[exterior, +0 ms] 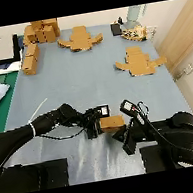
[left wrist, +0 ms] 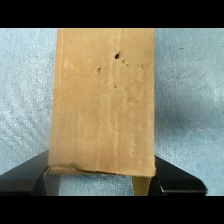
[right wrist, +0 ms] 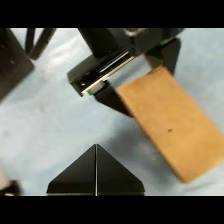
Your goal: Fold the box.
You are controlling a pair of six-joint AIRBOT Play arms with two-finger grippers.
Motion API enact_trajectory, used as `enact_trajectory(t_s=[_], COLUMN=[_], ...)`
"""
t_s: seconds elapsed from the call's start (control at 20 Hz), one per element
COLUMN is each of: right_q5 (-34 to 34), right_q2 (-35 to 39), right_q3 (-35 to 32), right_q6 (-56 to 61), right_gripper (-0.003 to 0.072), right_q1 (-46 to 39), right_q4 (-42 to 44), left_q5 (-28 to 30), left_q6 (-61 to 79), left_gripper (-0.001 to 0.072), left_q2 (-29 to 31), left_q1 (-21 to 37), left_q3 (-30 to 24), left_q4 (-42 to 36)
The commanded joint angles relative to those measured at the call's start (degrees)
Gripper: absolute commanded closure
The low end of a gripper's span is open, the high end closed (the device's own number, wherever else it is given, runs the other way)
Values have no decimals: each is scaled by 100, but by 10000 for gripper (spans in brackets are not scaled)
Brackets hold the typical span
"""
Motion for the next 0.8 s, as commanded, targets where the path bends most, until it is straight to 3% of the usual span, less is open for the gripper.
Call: enact_trajectory(t_s=[0.0,0.1,0.2,0.35,0.45,0.6,0.75], right_q5=[-153,-459,-1370,-2876,-3357,-3851,-3825], right_q2=[-48,-205,-555,-1596,-2396,-2927,-2892], right_q3=[4,7,125,765,1182,1176,599], right_q6=[809,83,-1010,-2411,-2931,-3040,-3086], right_gripper=[687,687,687,685,683,653,652], right_q1=[-378,-1150,-2240,-3886,-4599,-4647,-4444], right_q4=[1198,1840,2402,2594,3073,3458,3545], left_q5=[2,2,4,4,4,4,4], left_q6=[2,2,2,2,2,2,0], left_gripper=[222,222,222,221,222,221,222], left_q2=[-2,-2,-2,-2,-2,-2,-2], left_q1=[2,2,2,2,2,2,2], left_q3=[4,4,4,4,4,4,4], left_q4=[2,0,0,2,2,0,2])
